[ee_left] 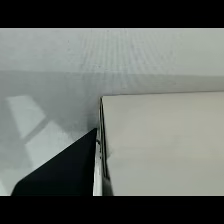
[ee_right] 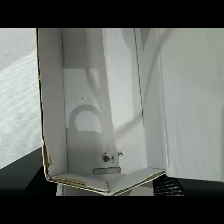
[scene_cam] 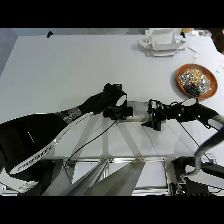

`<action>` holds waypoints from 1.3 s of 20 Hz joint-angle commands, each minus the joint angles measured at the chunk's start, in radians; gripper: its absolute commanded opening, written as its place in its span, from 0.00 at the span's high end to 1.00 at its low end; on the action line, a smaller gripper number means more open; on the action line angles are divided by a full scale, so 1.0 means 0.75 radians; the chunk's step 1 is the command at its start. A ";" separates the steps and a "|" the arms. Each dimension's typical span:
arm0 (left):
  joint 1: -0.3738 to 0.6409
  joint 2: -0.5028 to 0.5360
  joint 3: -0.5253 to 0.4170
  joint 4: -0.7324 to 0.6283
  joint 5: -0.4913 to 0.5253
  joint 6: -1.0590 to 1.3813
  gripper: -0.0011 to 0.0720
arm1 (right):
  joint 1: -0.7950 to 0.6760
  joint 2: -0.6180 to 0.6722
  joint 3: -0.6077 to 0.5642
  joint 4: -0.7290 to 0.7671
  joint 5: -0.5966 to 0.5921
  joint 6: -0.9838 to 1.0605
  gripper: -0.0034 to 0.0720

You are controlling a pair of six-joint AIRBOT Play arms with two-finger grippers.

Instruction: Fold the box and place the chain.

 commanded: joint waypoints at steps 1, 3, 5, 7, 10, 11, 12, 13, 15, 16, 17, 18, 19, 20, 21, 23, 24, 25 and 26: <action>-0.001 -0.002 -0.001 0.013 0.004 -0.035 0.65 | 0.000 0.001 0.000 0.000 0.001 0.001 0.43; 0.000 0.007 -0.001 0.014 -0.005 -0.032 0.80 | 0.000 0.001 0.000 0.000 0.001 0.001 0.43; 0.006 0.019 -0.001 0.013 -0.004 -0.032 0.78 | 0.000 0.001 0.000 0.000 0.000 0.000 0.43; 0.015 0.038 -0.001 0.010 -0.005 -0.029 0.53 | 0.000 0.001 0.000 0.000 0.001 0.001 0.43; 0.025 0.055 -0.001 -0.005 -0.006 -0.002 0.22 | 0.000 0.001 0.000 0.000 0.000 0.001 0.43; 0.025 0.055 -0.001 -0.010 -0.009 0.002 0.22 | 0.000 0.001 0.000 0.000 0.001 0.001 0.43; 0.025 0.055 -0.001 -0.012 -0.017 0.002 0.22 | 0.000 0.001 0.000 0.000 0.001 0.000 0.43; 0.025 0.055 -0.001 -0.013 -0.025 0.002 0.22 | 0.000 0.001 0.000 0.000 0.000 0.001 0.43; 0.030 0.058 -0.001 -0.021 -0.034 0.011 0.22 | 0.000 0.001 0.000 0.000 0.000 0.001 0.43; 0.031 0.062 -0.001 -0.022 -0.035 0.023 0.23 | 0.000 0.001 0.000 0.000 0.001 0.000 0.43; 0.031 0.067 -0.001 -0.021 -0.037 0.031 0.23 | 0.000 0.001 0.000 0.000 0.000 0.001 0.43; 0.031 0.069 -0.001 -0.021 -0.040 0.031 0.27 | 0.000 0.001 0.000 0.000 0.000 0.000 0.43; 0.030 0.069 -0.001 -0.021 -0.042 0.031 0.48 | 0.000 0.001 0.000 0.000 0.001 0.000 0.43; 0.025 0.068 -0.001 -0.021 -0.042 0.031 0.56 | 0.000 0.001 0.000 0.000 0.000 0.000 0.43; 0.018 0.066 -0.001 -0.019 -0.043 0.031 0.56 | 0.000 0.001 0.000 0.000 0.001 0.000 0.43; 0.009 0.054 -0.001 -0.011 -0.051 0.038 0.56 | 0.000 0.001 0.000 0.000 0.001 0.000 0.43; 0.007 0.048 -0.001 -0.011 -0.057 0.043 0.56 | 0.000 0.001 0.000 0.000 0.001 0.000 0.43; 0.007 0.042 -0.001 -0.012 -0.066 0.055 0.56 | 0.000 0.001 0.000 0.000 0.000 0.001 0.43; 0.007 0.037 -0.001 -0.011 -0.068 0.066 0.57 | 0.000 0.001 0.000 0.000 0.001 0.001 0.43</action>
